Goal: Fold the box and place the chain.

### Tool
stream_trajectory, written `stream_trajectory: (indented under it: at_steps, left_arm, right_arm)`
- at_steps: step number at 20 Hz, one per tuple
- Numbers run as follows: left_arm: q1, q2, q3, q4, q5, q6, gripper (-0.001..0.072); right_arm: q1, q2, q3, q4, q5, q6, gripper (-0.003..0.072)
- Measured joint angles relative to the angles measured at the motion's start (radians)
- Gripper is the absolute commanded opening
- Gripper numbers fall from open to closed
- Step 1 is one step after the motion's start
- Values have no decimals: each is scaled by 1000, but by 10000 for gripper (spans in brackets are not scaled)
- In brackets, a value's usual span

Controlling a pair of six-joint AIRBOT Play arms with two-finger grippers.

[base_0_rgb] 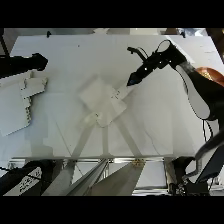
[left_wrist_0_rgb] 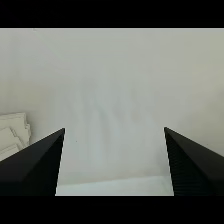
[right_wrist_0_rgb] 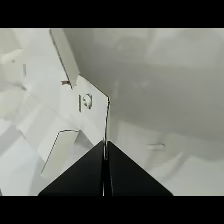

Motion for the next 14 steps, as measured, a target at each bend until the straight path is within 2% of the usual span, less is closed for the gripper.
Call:
stream_trajectory:
  at_steps: [3,6,10,14]
  left_arm:
    - [0,0,0,0,0,0,693]
    - [0,0,0,0,0,0,693]
    - [0,0,0,0,0,0,693]
    - [0,0,0,0,0,0,693]
  right_arm:
    - [16,65,-3,18,-19,-1,13]
    - [29,145,-52,44,-88,-1,13]
    - [30,280,-225,63,-259,-9,13]
    - [0,425,-468,70,-466,-31,13]
